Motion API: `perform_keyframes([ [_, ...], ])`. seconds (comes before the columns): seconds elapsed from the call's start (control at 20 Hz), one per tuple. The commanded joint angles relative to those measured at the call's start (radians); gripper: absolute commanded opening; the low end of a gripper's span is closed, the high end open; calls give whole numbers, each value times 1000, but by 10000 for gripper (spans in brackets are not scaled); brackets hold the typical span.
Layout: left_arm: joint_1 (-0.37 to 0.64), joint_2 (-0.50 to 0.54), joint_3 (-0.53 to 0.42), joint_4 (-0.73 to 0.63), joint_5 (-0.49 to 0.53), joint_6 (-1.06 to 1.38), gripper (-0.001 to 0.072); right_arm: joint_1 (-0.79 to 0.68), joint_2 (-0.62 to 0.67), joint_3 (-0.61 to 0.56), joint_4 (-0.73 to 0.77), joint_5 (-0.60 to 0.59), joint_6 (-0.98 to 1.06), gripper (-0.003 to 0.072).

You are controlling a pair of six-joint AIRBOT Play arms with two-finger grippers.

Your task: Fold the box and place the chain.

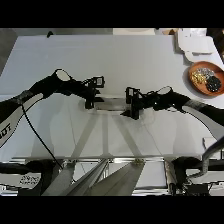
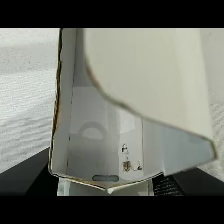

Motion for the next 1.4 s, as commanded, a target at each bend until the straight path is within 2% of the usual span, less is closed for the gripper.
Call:
perform_keyframes([
  [0.0, 1, 0, 0, -2, 7, 2, 12, 1, 0, 1, 0, 0, 0, 516],
  [0.15, 1, 0, 0, -2, 7, 2, 33, 1, 0, 1, 0, 0, 0, 516],
  [0.25, 1, 0, 0, -2, 7, 2, 179, 1, 0, 1, 0, 0, 0, 516],
  [0.3, 2, 0, 0, -2, 7, 2, 212, 1, 0, 1, 0, 0, 0, 516],
  [0.55, 3, 16, 0, 7, 6, -2, 229, 1, 0, 1, 0, 0, 0, 516],
  [0.75, 29, 92, 0, 19, -6, -3, 226, 1, 0, 1, 0, 1, 0, 516],
  [1.0, 115, 185, -2, 39, -108, -128, 221, 1, 0, 1, 0, 0, 0, 516],
  [1.25, 144, 267, -2, 245, -201, -250, 200, 1, 0, 1, 0, 1, 0, 516],
  [1.3, 144, 278, -2, 244, -240, -275, 121, 1, 0, 1, 0, 1, 0, 516],
  [1.35, 141, 285, -4, 233, -285, -290, 6, 1, 0, 1, 0, 1, 0, 516],
])
